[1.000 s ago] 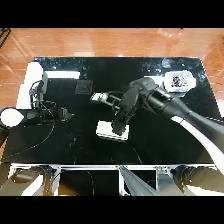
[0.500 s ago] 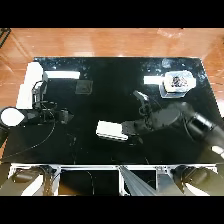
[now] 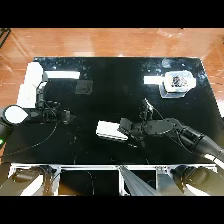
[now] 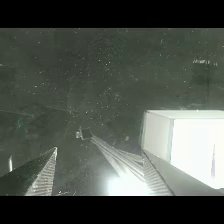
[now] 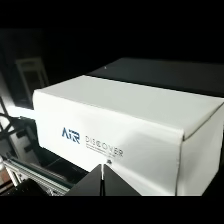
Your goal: Fold the box and place the chain.
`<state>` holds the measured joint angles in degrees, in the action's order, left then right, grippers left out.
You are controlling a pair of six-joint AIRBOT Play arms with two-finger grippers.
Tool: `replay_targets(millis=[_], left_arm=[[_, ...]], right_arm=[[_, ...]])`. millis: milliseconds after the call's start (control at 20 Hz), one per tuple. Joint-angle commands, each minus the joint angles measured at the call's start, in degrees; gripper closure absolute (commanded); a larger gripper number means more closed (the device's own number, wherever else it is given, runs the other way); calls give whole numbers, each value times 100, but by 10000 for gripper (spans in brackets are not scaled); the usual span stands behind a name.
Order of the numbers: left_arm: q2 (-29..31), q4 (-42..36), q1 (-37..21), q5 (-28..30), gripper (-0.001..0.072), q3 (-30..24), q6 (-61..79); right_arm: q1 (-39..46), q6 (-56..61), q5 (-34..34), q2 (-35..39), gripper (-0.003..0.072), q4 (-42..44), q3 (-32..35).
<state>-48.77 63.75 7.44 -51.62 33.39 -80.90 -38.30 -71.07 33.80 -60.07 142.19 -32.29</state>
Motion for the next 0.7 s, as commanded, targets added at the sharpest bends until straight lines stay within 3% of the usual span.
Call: replay_targets(millis=[0,650], left_arm=[[-85,-223,2,46,88,2,122],[-125,-319,2,63,88,2,210]], right_arm=[[-13,57,260,-39,662,-17,31],[-15,9,118,-203,662,-442,33]])
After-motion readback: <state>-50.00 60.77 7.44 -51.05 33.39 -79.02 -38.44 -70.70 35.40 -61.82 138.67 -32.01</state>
